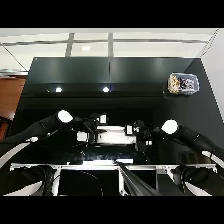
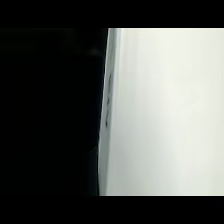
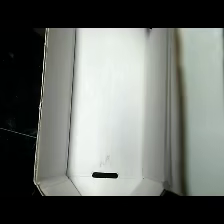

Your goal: Fold the box and place the chain.

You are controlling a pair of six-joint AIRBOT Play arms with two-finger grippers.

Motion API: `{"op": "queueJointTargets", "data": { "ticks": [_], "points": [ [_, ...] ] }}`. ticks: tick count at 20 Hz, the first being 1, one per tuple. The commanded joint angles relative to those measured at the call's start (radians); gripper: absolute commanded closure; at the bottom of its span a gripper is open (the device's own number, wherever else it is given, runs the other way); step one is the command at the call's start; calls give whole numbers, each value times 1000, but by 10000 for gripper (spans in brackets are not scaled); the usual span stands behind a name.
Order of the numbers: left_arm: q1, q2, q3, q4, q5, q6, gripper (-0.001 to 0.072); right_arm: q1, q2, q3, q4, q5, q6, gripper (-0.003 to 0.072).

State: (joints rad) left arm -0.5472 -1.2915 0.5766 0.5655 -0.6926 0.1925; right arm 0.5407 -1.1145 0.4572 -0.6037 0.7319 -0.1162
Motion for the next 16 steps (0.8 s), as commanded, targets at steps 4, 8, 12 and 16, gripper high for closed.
{"op": "queueJointTargets", "data": {
  "ticks": [4, 8, 12, 16],
  "points": [
    [0, 0, 1, -1, 2, 1, 682, -4, -37, -2, 72, -29, -61, 9],
    [0, 0, 1, -1, 2, 1, 682, -6, -45, -2, 68, -49, -61, 9],
    [0, 0, 1, -1, 2, 1, 682, -6, -63, -2, 66, -63, -61, 9],
    [0, 0, 1, -1, 2, 1, 682, -9, -63, -2, 65, -61, -60, 9]
  ]
}}
